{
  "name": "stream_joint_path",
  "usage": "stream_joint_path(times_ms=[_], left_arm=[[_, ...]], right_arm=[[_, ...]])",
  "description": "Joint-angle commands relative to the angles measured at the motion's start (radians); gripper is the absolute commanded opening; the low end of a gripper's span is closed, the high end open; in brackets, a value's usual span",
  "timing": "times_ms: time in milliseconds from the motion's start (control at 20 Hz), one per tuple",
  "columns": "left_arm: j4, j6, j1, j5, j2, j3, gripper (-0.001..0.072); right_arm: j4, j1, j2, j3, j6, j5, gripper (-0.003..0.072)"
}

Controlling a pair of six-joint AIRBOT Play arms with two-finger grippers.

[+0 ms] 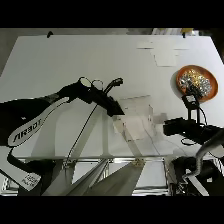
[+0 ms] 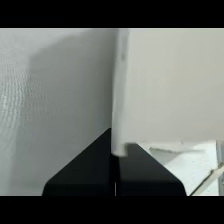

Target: Fold the box and place the chain.

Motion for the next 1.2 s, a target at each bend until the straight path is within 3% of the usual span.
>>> stream_joint_path(times_ms=[0,100,250,350,450,550,650,950,1150], left_arm=[[0.063,0.043,-0.001,0.018,0.061,0.001,0.0002],[0.190,0.011,-0.001,0.011,0.135,0.001,0.0001],[0.338,-0.097,-0.002,-0.069,0.226,-0.006,-0.0003],[0.332,-0.036,-0.010,-0.063,0.288,-0.064,-0.0005],[0.300,0.025,-0.023,0.029,0.353,-0.165,-0.0005],[0.182,0.168,-0.024,0.100,0.398,-0.278,-0.0004],[0.148,0.302,-0.027,0.138,0.400,-0.333,-0.0001],[0.184,0.324,-0.038,0.318,0.383,-0.335,0.0002],[0.185,0.387,-0.038,0.316,0.365,-0.335,0.0001]], right_arm=[[0.099,0.001,0.001,0.024,-0.066,-0.002,0.0242],[0.138,0.001,0.001,0.079,-0.089,0.003,0.0332],[0.137,0.001,0.001,0.202,-0.118,0.045,0.0348],[0.138,0.001,0.002,0.259,-0.155,0.064,0.0348],[0.144,0.001,0.002,0.273,-0.159,0.070,0.0347],[0.147,0.001,0.001,0.273,-0.159,0.097,0.0346],[0.154,0.001,0.001,0.273,-0.159,0.126,0.0346],[0.154,0.001,0.000,0.273,-0.159,0.138,0.0344],[0.153,0.001,0.000,0.268,-0.164,0.138,0.0344]])
